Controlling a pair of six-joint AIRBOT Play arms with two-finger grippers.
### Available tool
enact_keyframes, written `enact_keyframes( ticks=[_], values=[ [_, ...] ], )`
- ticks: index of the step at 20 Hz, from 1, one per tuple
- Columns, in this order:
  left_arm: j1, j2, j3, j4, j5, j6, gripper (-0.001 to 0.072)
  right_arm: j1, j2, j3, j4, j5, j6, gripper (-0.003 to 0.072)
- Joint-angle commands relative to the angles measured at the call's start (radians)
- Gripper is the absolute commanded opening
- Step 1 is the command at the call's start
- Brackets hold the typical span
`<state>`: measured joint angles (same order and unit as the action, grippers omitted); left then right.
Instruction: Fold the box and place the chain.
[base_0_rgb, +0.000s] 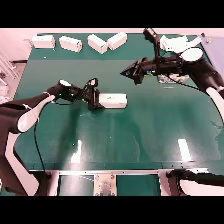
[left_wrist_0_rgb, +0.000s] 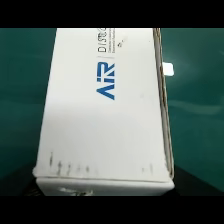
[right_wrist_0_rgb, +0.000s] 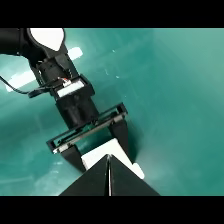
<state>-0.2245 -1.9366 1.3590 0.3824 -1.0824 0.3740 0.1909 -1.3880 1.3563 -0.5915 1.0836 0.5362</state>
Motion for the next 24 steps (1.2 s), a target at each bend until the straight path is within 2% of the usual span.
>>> enact_keyframes(
  ticks=[1, 4, 6, 12, 13, 15, 16, 20, 22, 24],
  values=[
    [0.000, 0.000, 0.001, -0.001, -0.002, 0.000, 0.0634, -0.008, 0.156, -0.152, -0.087, -0.150, 0.120, 0.0008],
    [0.000, 0.000, 0.001, -0.001, -0.001, 0.000, 0.0634, -0.008, 0.268, -0.315, -0.091, -0.232, 0.143, 0.0009],
    [0.000, 0.000, 0.001, -0.001, -0.003, 0.000, 0.0634, -0.008, 0.310, -0.382, -0.091, -0.247, 0.146, 0.0009],
    [0.000, 0.000, 0.001, -0.026, 0.026, 0.000, 0.0633, -0.018, 0.338, -0.429, -0.098, -0.245, 0.190, 0.0010],
    [0.000, 0.000, 0.001, -0.040, 0.051, 0.000, 0.0588, -0.023, 0.338, -0.431, -0.098, -0.245, 0.190, 0.0010],
    [0.008, 0.003, 0.001, -0.041, 0.079, 0.001, 0.0076, -0.030, 0.338, -0.431, -0.101, -0.244, 0.190, 0.0010],
    [0.011, 0.009, 0.001, -0.046, 0.091, 0.002, 0.0018, -0.033, 0.338, -0.431, -0.101, -0.243, 0.191, 0.0010],
    [0.037, 0.066, 0.000, -0.050, 0.184, -0.092, 0.0012, -0.057, 0.338, -0.431, -0.106, -0.230, 0.198, 0.0011],
    [0.057, 0.128, -0.006, -0.038, 0.217, -0.139, 0.0012, -0.079, 0.338, -0.431, -0.108, -0.204, 0.209, 0.0011],
    [0.087, 0.211, -0.036, -0.032, 0.294, -0.200, 0.0011, -0.105, 0.338, -0.431, -0.109, -0.169, 0.214, 0.0011]
  ],
)
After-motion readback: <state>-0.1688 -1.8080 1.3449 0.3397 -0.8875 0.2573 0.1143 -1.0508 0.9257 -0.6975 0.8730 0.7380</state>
